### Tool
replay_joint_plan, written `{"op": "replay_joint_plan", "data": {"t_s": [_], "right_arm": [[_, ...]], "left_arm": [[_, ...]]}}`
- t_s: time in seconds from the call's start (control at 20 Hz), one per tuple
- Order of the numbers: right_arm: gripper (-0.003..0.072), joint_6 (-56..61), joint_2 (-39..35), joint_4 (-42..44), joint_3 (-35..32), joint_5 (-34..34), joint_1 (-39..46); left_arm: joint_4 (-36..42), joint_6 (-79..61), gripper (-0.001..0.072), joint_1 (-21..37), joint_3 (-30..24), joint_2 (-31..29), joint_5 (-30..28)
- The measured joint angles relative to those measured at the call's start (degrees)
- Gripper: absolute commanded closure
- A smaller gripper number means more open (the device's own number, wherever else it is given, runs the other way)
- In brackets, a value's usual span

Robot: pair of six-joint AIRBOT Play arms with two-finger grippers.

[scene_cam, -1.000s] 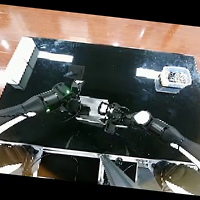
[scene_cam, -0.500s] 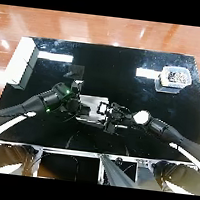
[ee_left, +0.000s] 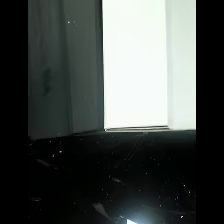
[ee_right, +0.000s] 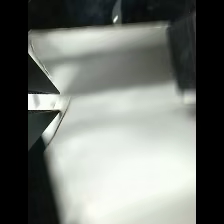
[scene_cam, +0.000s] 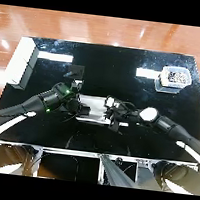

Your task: Fold the box and place the chain.

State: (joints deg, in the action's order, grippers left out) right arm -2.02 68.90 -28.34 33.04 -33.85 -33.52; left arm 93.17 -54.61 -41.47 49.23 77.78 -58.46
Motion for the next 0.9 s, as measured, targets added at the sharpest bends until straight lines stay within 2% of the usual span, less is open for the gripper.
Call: {"op": "replay_joint_plan", "data": {"t_s": [0.25,0.55,0.65,0.8,0.9], "right_arm": [[0.0554,12.00,-4.66,-4.57,0.00,-12.04,11.85],[0.0557,32.79,-6.08,-5.22,0.00,-27.36,23.78],[0.0556,42.27,-6.19,-7.78,-0.02,-31.50,27.41],[0.0556,55.32,-6.23,-15.76,-0.50,-33.38,33.03],[0.0556,62.86,-6.25,-20.31,-2.51,-32.04,35.58]], "left_arm": [[0.17,-0.11,0.0687,0.00,0.00,0.00,0.02],[0.35,-0.24,0.0688,0.00,0.00,0.00,0.02],[0.35,-0.24,0.0688,0.00,0.00,0.00,0.02],[0.35,-0.15,0.0688,0.00,0.00,0.00,0.04],[0.35,-0.02,0.0688,0.00,0.00,0.00,0.07]]}}
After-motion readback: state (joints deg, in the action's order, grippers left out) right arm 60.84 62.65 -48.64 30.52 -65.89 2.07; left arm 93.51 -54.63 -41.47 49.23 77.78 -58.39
